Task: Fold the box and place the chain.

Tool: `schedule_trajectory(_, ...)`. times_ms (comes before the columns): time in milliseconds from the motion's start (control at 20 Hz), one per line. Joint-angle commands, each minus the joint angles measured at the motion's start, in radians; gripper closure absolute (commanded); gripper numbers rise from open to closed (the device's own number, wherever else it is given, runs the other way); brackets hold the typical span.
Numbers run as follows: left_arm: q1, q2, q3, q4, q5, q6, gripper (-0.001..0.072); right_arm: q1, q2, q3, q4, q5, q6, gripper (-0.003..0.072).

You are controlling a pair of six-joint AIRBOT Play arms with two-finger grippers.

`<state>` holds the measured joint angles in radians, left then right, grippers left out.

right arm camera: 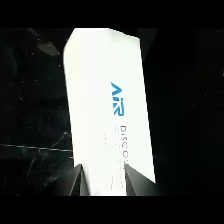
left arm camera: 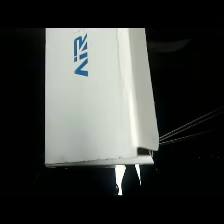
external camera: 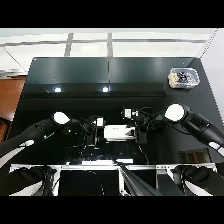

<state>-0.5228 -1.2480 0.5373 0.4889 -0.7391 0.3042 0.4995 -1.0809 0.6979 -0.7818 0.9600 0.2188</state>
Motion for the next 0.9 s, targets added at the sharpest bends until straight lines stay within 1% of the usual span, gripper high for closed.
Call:
schedule_trajectory(0,0.000,-0.001,0.000,0.001,-0.002,0.003,0.0360,0.001,0.000,0.000,-0.002,-0.003,0.013,0.0511)
schedule_trajectory(350,0.000,-0.001,0.000,0.001,-0.002,0.003,0.0360,0.002,0.000,-0.002,-0.002,0.008,0.013,0.0515)
schedule_trajectory(600,0.000,-0.001,0.000,0.001,-0.001,0.003,0.0360,0.002,-0.001,-0.002,-0.041,0.031,0.014,0.0512)
schedule_trajectory(650,0.000,-0.001,0.000,0.001,-0.001,0.003,0.0360,0.002,-0.001,-0.002,-0.039,0.029,0.015,0.0383)
schedule_trajectory(700,0.000,-0.001,0.000,0.001,-0.001,0.003,0.0360,0.002,-0.001,-0.002,-0.039,0.023,0.021,0.0338)
schedule_trajectory(850,0.000,-0.001,0.000,0.001,-0.001,0.003,0.0360,0.002,-0.001,-0.002,-0.040,0.021,0.032,0.0340)
